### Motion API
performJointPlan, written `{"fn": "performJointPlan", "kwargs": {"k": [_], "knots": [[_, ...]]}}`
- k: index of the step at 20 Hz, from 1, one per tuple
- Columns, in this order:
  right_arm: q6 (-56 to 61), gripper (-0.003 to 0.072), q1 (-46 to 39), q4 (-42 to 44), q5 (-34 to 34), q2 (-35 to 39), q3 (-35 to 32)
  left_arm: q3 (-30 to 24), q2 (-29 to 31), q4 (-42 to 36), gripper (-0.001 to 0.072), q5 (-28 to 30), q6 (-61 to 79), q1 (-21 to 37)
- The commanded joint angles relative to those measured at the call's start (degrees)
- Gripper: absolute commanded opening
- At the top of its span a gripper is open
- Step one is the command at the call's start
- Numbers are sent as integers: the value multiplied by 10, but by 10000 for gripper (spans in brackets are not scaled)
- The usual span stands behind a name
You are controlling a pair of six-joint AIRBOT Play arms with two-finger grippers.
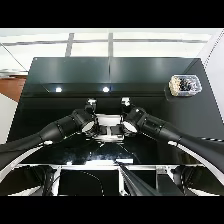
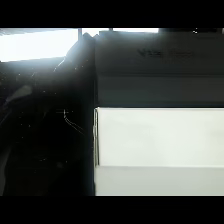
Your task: Fold the box and place the chain.
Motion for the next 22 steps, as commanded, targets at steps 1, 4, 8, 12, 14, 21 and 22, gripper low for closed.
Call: {"fn": "performJointPlan", "kwargs": {"k": [1,4,8,12,14,21,22], "knots": [[6,307,1,1,17,-19,9,0,0,0,28,0,0,0],[6,306,1,1,24,-32,12,0,0,0,29,0,0,0],[7,296,1,0,23,-33,12,0,0,0,28,0,0,0],[13,296,0,1,14,-39,12,0,0,0,29,0,0,0],[17,296,0,1,10,-40,12,0,0,0,29,0,0,0],[24,296,0,2,8,-40,18,0,0,0,29,0,0,0],[26,297,0,3,8,-40,22,0,0,0,29,0,0,0]]}}
